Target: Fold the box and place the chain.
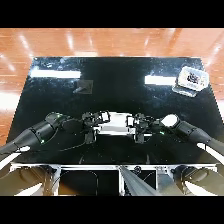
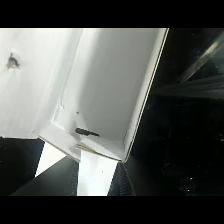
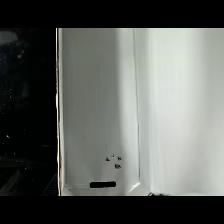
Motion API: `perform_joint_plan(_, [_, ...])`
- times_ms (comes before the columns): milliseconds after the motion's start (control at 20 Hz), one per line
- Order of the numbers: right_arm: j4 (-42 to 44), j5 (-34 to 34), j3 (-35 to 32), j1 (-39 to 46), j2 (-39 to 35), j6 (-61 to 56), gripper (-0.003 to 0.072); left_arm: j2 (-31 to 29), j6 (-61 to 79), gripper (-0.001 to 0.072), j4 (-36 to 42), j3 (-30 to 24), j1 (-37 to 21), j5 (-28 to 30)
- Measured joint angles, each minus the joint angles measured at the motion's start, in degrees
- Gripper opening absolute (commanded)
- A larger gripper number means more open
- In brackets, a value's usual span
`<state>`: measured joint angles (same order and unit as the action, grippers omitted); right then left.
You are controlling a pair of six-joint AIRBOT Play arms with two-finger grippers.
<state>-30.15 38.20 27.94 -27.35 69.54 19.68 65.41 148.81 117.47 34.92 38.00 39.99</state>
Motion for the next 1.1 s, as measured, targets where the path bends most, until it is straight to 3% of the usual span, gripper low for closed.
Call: perform_joint_plan(1100, [0.1,0.2,0.0,0.0,0.0,0.0,0.0604,0.0,0.0,0.0365,-2.4,0.1,-1.5,0.0])
